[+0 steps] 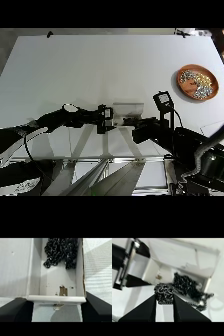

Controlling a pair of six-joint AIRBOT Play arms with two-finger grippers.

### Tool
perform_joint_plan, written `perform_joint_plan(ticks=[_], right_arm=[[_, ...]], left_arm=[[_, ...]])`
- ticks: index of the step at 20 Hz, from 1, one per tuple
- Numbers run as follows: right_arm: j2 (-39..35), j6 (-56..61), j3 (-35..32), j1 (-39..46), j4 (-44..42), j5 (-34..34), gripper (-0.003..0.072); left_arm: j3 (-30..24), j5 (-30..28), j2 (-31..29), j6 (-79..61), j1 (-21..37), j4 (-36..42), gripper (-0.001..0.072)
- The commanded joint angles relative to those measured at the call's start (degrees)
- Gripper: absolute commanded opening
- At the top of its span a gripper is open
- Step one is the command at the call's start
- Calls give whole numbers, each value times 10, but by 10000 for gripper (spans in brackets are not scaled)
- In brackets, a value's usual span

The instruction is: Fold the box and place the chain.

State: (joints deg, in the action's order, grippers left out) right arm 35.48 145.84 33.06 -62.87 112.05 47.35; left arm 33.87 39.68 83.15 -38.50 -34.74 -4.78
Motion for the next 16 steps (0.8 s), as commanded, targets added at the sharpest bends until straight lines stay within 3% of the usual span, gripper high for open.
perform_joint_plan(ticks=[1, 10, 13, 16], right_arm=[[-13, -20, 6, 0, 28, -29, 11], [-13, -54, 27, 19, 94, -41, 11], [-13, -85, 29, 54, 88, -49, 11], [1, -164, 28, 80, 39, -1, 9]], left_arm=[[0, 0, 0, 0, 0, 0, 388], [0, 0, 0, 0, 0, 0, 388], [0, 0, 0, 0, 0, 0, 388], [0, 0, 0, 0, 0, 0, 388]])
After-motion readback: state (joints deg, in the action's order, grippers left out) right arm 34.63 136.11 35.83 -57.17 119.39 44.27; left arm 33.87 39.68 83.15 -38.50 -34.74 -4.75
